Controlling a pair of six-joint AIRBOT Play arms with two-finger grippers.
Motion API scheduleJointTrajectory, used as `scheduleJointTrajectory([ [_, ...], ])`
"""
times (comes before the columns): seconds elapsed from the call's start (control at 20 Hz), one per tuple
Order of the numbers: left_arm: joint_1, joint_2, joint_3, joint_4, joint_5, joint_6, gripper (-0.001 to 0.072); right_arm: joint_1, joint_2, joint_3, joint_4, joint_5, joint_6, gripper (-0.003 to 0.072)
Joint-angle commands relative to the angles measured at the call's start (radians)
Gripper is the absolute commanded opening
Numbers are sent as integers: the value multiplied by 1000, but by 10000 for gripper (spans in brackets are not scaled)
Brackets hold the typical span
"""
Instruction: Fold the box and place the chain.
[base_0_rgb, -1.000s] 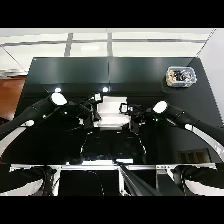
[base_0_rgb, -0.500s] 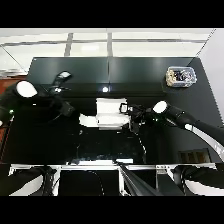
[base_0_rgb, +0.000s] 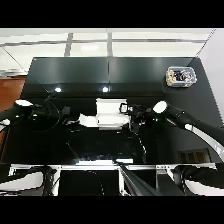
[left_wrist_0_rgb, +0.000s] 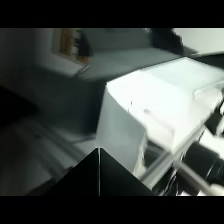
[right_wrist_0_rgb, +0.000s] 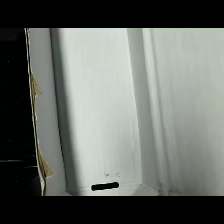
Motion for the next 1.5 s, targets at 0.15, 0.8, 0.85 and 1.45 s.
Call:
scheduleJointTrajectory([
  [0.15, -173, -101, 28, -63, 84, 15, 25, 1, 0, 0, 0, 0, 0, 337],
  [0.8, -219, -95, 200, -62, -135, 79, 620, 1, 0, 0, 0, 0, 0, 337],
  [0.85, -235, -95, 200, -61, -130, 59, 619, 1, 0, 0, 0, 0, 0, 337],
  [1.45, -434, -95, 349, 217, -11, -256, 474, 1, 0, 0, 0, 0, 0, 337],
])
